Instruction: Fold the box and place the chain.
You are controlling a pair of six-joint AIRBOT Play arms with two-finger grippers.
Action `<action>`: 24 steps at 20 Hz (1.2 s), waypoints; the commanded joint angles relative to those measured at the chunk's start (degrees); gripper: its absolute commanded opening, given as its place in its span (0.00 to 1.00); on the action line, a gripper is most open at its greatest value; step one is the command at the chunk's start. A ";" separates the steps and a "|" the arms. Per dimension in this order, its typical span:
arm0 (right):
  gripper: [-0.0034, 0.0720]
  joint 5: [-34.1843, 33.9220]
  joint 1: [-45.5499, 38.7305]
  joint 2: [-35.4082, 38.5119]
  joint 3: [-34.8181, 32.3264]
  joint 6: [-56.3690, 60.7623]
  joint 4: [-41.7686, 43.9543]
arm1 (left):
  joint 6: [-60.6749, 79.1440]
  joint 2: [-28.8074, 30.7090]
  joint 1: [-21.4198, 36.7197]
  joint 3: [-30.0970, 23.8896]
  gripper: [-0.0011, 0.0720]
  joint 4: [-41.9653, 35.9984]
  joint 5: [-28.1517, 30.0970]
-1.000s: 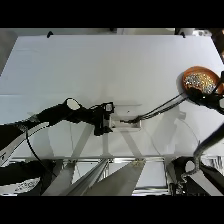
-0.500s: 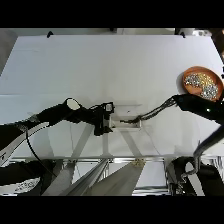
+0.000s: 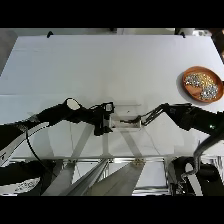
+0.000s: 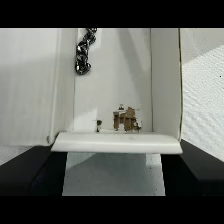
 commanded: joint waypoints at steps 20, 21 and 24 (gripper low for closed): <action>0.07 -24.13 31.98 -31.39 -5.11 -9.81 0.48 | 0.02 0.02 -0.02 0.07 0.41 0.02 0.00; 0.07 -25.53 33.16 -33.42 -5.11 -9.84 0.31 | 0.02 0.02 -0.02 0.07 0.41 0.02 0.00; 0.07 -27.52 36.52 -38.29 -5.11 -9.84 0.11 | 0.02 0.02 -0.02 0.07 0.41 0.02 0.00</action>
